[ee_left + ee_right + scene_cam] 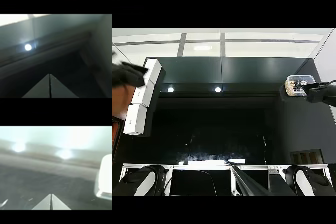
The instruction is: Fold the box and place the chain.
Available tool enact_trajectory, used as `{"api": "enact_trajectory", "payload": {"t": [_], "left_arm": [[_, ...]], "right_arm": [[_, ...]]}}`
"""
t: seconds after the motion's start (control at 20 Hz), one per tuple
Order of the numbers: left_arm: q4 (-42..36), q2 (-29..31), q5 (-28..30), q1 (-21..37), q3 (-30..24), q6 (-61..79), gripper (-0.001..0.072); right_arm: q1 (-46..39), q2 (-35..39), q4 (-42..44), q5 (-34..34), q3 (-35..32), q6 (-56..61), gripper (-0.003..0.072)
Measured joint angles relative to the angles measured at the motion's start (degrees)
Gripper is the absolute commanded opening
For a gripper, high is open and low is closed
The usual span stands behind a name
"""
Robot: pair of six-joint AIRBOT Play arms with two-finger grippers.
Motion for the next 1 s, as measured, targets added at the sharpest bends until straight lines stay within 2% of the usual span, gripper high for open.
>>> {"api": "enact_trajectory", "payload": {"t": [0.1,0.2,0.35,0.55,1.0], "left_arm": [[1.6,5.2,4.1,-5.9,-6.9,-2.2,0.0028],[2.8,9.4,6.2,-9.2,-11.9,-4.0,0.0028],[3.5,13.9,7.8,-11.4,-16.0,-5.5,0.0029],[3.5,16.2,8.9,-12.5,-18.0,-6.3,0.0029],[3.5,16.9,9.3,-12.8,-18.7,-6.6,0.0029]], "right_arm": [[0.6,1.0,-0.5,-4.2,-3.9,-0.8,0.002],[0.9,1.4,-2.1,-6.9,-6.3,-1.1,0.002],[1.2,1.8,-3.5,-9.0,-7.8,-1.5,0.002],[1.2,1.9,-4.2,-10.2,-8.6,-1.7,0.002],[1.2,2.0,-4.5,-10.6,-8.8,-1.7,0.002]]}}
